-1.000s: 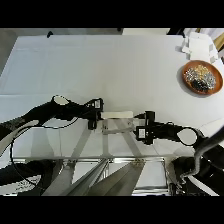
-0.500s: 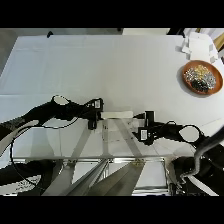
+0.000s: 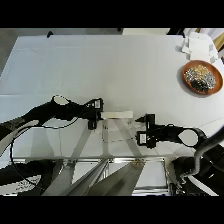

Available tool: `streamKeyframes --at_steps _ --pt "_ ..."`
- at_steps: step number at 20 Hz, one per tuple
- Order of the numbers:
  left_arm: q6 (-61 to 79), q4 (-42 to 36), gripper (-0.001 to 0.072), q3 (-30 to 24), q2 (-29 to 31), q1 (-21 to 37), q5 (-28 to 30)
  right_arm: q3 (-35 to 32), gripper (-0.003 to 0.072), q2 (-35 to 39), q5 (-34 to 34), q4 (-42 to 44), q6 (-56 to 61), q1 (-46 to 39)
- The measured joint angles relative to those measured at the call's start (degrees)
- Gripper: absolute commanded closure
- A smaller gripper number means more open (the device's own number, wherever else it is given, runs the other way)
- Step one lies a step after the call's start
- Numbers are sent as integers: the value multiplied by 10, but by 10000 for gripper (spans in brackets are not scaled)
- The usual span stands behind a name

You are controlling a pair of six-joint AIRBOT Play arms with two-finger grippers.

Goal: Fold the box and place the chain.

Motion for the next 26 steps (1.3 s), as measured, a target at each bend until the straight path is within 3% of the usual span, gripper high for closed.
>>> streamKeyframes --at_steps 6,11,17,26 --pt "0 0 699 0 0 0 0 -22 -6 23 -8 -96 93 96" --pt "0 0 699 0 0 0 0 -30 -6 -6 -89 -102 124 130" --pt "0 0 699 0 0 0 0 -14 -3 -53 -137 -87 132 135" --pt "0 0 699 0 0 0 0 37 -3 -76 -131 -60 134 77"
